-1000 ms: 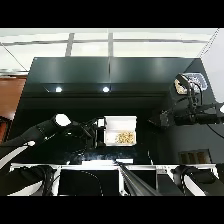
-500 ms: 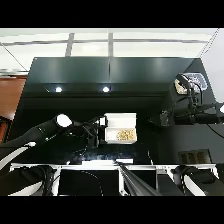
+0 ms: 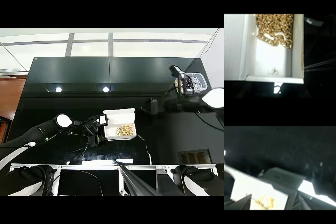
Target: Fold the box and place the chain.
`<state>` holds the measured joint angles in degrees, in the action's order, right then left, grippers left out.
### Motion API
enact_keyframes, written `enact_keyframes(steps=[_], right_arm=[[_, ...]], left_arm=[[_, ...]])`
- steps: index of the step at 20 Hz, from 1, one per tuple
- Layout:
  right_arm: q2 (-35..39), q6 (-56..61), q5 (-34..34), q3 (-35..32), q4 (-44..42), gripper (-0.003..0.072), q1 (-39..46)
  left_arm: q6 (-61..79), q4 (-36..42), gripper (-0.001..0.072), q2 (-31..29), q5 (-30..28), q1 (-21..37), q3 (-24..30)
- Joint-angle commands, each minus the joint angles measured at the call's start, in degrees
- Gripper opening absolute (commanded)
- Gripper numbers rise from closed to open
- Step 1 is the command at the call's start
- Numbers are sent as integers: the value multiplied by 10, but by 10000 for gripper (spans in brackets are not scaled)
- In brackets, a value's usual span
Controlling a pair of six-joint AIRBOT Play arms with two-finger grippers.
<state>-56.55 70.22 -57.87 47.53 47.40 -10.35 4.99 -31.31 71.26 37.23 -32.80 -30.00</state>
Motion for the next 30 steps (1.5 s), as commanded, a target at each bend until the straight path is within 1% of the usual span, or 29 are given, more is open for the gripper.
enact_keyframes(steps=[1, 3, 4, 5, 7, 8, 9, 12, 14, 16, 17, 19, 21, 22, 24, 27, 30], right_arm=[[-109, -39, 37, 63, 1, 708, -21], [-163, -83, 23, 93, 0, 707, -31], [-179, -143, -4, 100, -8, 707, -38], [-186, -211, -43, 102, -13, 706, -43], [-186, -309, -110, 102, -12, 706, -47], [-186, -351, -139, 102, -9, 706, -46], [-184, -382, -151, 102, -7, 706, -45], [-151, -372, -205, 102, 0, 706, -45], [-109, -372, -198, 91, -3, 707, -45], [-75, -372, -186, 50, -8, 706, -45], [-63, -377, -166, 18, -16, 706, -45], [-57, -438, -109, -35, -45, 707, -47], [-57, -515, -50, -63, -71, 706, -52], [-57, -542, -32, -66, -68, 707, -58], [-57, -595, -26, -66, -66, 707, -66], [-57, -598, -52, -66, -46, 706, -90], [-57, -598, -43, -66, -21, 706, -115]], left_arm=[[1, -8, 361, 0, -5, 0, 0], [1, -8, 362, 0, -5, 0, 0], [1, -8, 362, 0, -5, 0, 0], [1, -8, 361, 0, -5, 0, 0], [1, -8, 362, 0, -4, 0, 0], [1, -8, 362, 0, -4, 0, 0], [1, -8, 362, 0, -4, 0, 0], [1, -8, 362, 0, -4, 0, 0], [1, -8, 362, 0, -4, 0, 0], [1, -8, 362, 0, -4, 0, 0], [1, -8, 362, 0, -4, 0, 0], [1, -8, 362, 0, -4, 0, 0], [1, -8, 362, 0, -4, 0, 0], [1, -8, 362, 0, -4, 0, 0], [1, -8, 362, 0, -4, 0, 0], [1, -8, 362, 0, -4, 0, 0], [1, -8, 362, 0, -4, 0, 0]])
